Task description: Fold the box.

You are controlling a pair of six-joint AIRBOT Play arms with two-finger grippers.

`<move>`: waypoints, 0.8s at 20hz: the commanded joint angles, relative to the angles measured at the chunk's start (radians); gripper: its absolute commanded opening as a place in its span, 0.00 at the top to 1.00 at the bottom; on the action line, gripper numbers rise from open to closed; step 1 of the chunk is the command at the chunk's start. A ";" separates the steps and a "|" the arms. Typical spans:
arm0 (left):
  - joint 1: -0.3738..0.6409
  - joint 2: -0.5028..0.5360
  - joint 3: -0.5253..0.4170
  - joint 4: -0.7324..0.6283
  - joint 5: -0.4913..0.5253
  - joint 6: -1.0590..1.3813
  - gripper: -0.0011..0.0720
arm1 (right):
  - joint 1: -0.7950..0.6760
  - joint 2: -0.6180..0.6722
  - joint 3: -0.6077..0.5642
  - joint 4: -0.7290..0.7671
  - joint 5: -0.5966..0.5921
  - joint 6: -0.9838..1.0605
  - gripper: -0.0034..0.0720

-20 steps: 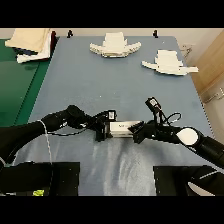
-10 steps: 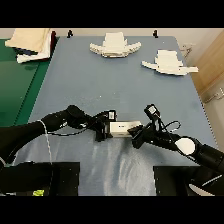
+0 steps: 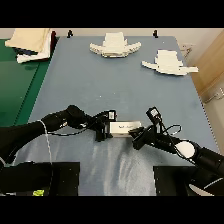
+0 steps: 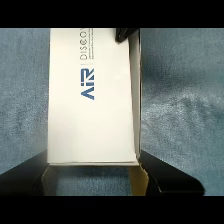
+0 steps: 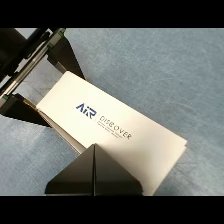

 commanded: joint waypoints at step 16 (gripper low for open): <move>0.001 0.000 0.001 0.000 0.000 0.000 0.49 | -0.009 0.120 0.030 0.005 -0.029 0.005 0.95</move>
